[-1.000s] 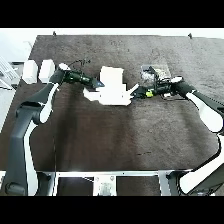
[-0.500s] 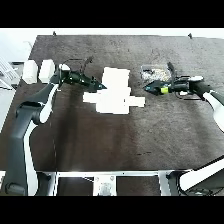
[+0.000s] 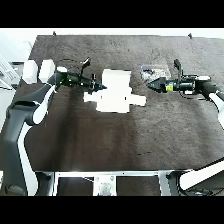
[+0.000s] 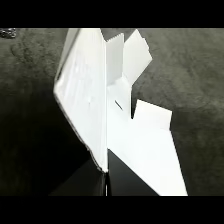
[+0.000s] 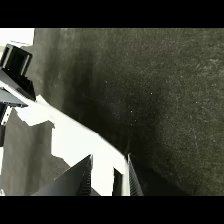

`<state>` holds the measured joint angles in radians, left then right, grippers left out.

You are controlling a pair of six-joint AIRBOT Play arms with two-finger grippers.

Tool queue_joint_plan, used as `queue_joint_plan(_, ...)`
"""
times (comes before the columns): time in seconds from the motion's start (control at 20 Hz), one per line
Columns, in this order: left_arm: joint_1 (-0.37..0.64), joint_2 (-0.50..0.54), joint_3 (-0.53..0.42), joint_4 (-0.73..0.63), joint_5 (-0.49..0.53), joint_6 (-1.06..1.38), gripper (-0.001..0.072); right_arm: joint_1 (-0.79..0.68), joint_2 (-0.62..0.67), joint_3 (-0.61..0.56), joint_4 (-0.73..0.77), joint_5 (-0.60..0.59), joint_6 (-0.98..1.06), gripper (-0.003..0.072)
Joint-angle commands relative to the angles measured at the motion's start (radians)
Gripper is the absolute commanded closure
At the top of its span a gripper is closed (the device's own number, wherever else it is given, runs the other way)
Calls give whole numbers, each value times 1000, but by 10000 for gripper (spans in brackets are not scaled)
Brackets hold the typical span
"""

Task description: Fold the box and place the chain.

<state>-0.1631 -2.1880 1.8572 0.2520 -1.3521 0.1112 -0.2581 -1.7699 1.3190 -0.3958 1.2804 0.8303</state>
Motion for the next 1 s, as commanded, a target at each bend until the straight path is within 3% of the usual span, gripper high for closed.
queue_joint_plan(0.0, 1, 73, -145, -14, 142, 154, 696, 9, 1, -4, 4, 2, -28, 414)
queue_joint_plan(0.1, 1, 98, -229, -28, 180, 217, 696, 14, 1, -14, 4, -10, -31, 414)
queue_joint_plan(0.3, 1, 97, -298, -44, 182, 290, 696, 26, 1, -33, 4, -19, -47, 414)
queue_joint_plan(0.85, 1, 76, -307, -88, 187, 369, 693, 36, 2, -42, 6, 39, -75, 417)
queue_joint_plan(0.95, 1, 76, -307, -86, 193, 369, 692, 36, 5, -57, 46, 39, -124, 529)
